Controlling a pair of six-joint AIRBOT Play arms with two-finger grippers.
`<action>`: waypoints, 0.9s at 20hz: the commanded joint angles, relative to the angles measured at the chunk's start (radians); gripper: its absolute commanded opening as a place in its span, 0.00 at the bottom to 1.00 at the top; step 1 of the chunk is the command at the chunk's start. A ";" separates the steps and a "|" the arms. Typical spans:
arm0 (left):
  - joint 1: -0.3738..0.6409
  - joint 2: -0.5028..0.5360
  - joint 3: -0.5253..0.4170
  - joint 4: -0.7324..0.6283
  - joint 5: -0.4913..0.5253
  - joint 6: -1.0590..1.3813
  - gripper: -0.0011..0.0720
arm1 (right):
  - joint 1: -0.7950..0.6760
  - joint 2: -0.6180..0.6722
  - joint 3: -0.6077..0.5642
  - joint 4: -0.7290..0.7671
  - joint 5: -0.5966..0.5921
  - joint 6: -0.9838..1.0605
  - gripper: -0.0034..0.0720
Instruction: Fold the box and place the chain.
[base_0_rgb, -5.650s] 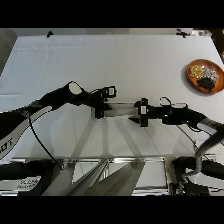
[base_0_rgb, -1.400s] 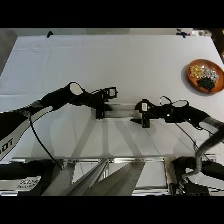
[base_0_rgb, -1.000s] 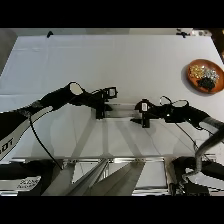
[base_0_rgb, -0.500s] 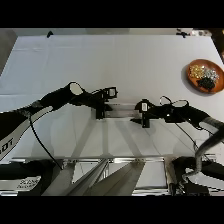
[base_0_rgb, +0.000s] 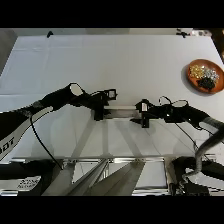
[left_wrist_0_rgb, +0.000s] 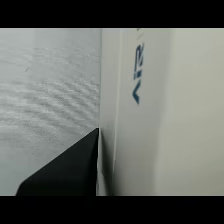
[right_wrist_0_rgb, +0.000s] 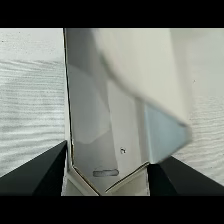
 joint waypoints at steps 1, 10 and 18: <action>0.001 0.008 0.001 -0.008 -0.040 0.002 0.32 | 0.000 0.000 0.000 0.001 0.004 0.003 0.58; 0.100 0.163 0.001 0.028 -0.035 -0.045 0.70 | 0.000 0.000 0.000 0.001 0.005 0.003 0.58; 0.246 0.360 0.001 0.045 -0.331 -0.230 0.02 | 0.000 0.000 0.000 0.001 0.005 0.003 0.58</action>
